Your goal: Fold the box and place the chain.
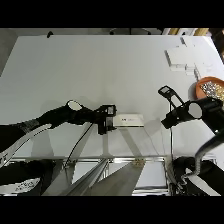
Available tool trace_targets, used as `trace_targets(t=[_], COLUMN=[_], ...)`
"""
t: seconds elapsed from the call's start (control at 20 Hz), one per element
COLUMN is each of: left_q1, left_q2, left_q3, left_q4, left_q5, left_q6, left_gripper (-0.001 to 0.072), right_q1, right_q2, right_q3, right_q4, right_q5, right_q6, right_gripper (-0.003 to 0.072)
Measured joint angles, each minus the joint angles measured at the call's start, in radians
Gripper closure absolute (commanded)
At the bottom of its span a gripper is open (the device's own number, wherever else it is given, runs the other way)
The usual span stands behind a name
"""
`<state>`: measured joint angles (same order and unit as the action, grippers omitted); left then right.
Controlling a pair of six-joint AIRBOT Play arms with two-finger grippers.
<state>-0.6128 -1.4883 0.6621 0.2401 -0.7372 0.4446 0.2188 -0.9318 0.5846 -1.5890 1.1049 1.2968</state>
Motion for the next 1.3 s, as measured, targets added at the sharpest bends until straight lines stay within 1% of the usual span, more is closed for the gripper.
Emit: trace_targets(t=[0.2,0.5,0.65,0.75,0.85,0.95,1.15,1.3], left_q1=[0.000,0.000,0.009,0.035,0.087,0.167,0.402,0.607], left_q2=[0.000,0.003,0.045,0.109,0.196,0.295,0.482,0.569], left_q3=[0.000,0.000,0.000,0.000,0.000,0.000,0.000,0.000], left_q4=[-0.004,-0.018,-0.011,0.034,0.133,0.281,0.639,0.890], left_q5=[0.001,-0.001,0.008,0.035,0.064,0.079,0.097,0.073], left_q6=[0.001,0.001,-0.040,-0.147,-0.315,-0.532,-1.051,-1.401], left_gripper=[0.0501,0.0501,0.0500,0.0500,0.0500,0.0500,0.0498,0.0497], right_q1=[-0.034,-0.045,-0.047,-0.047,-0.047,-0.047,-0.047,-0.047], right_q2=[-0.005,-0.006,-0.006,-0.006,-0.006,-0.006,-0.006,-0.006], right_q3=[0.000,0.000,0.000,0.000,0.000,0.000,0.000,0.000], right_q4=[-0.013,-0.020,-0.021,-0.021,-0.022,-0.022,-0.021,-0.021], right_q5=[0.024,0.034,0.035,0.035,0.035,0.035,0.036,0.037], right_q6=[0.032,0.042,0.043,0.045,0.045,0.045,0.046,0.045], right_gripper=[0.0665,0.0665,0.0665,0.0665,0.0665,0.0665,0.0665,0.0665])
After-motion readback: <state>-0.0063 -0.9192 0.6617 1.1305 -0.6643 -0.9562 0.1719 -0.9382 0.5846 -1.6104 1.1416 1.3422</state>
